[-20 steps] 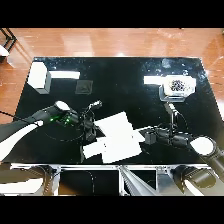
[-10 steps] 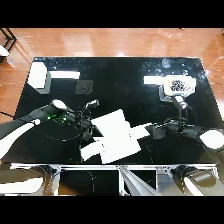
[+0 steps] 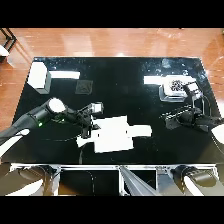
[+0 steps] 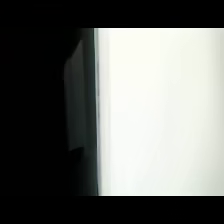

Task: Fold the box and place the chain.

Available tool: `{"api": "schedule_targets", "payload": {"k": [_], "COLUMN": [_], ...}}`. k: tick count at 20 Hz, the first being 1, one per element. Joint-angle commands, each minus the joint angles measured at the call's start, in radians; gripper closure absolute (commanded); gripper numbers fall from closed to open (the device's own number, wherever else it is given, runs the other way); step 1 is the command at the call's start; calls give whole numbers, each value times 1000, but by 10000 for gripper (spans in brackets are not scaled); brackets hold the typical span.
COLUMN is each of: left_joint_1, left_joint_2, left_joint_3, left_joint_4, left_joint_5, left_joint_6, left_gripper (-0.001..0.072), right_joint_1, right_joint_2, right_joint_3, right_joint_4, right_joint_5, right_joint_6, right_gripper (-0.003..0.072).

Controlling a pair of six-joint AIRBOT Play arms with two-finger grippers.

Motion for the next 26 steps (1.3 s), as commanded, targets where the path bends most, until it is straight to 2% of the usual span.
{"api": "schedule_targets", "payload": {"k": [1, 3, 7, 12, 18, 22, 26], "left_joint_1": [-43, -67, -73, -74, -73, -73, -73], "left_joint_2": [51, 49, 31, -11, -11, -11, -11], "left_joint_3": [-22, -52, -77, -77, -77, -77, -77], "left_joint_4": [89, 87, 77, 81, 81, 81, 81], "left_joint_5": [136, 201, 185, 177, 212, 229, 227], "left_joint_6": [31, 37, 31, 31, 32, 32, 31], "left_gripper": [699, 697, 695, 693, 693, 693, 693], "right_joint_1": [-2, 0, 8, 134, 338, 409, 451], "right_joint_2": [0, 0, 0, 0, -31, -97, -188], "right_joint_3": [0, -32, -139, -265, -271, -271, -270], "right_joint_4": [76, 164, 426, 445, 408, 404, 481], "right_joint_5": [-10, -5, 8, -72, -146, -233, -237], "right_joint_6": [-77, -238, -403, -502, -660, -832, -964], "right_gripper": [-18, -18, -18, -20, -19, -18, -18]}}
